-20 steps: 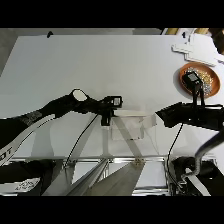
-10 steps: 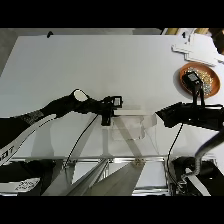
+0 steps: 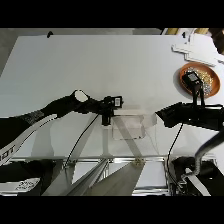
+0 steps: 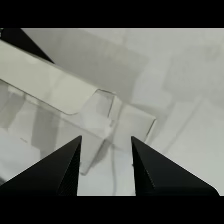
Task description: Fold the box and place the chain.
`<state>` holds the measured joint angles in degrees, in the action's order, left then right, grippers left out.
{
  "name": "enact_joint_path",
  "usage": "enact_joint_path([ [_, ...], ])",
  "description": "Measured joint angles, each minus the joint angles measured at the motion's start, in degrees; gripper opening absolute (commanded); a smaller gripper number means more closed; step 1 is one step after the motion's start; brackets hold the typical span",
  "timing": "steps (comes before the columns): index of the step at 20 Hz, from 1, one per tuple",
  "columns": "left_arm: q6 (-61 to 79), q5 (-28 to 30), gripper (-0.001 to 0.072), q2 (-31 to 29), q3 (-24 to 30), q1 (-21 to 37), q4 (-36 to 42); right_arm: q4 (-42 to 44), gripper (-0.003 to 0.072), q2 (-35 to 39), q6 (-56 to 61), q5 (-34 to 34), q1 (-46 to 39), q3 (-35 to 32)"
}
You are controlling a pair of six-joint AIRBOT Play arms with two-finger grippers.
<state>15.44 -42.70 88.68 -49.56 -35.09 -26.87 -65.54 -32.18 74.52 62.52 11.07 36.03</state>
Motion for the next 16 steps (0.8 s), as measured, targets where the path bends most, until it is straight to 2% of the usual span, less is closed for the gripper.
enact_joint_path([
  [6,-0.15,0.26,0.0006,-0.07,0.0,-0.02,-0.28,-0.09,0.0343,0.0,0.0,0.07,0.0,0.0],
  [16,-2.14,0.15,0.0005,-1.62,-0.02,0.0,-6.34,-0.31,0.0343,0.0,-0.02,0.09,0.0,0.0],
])
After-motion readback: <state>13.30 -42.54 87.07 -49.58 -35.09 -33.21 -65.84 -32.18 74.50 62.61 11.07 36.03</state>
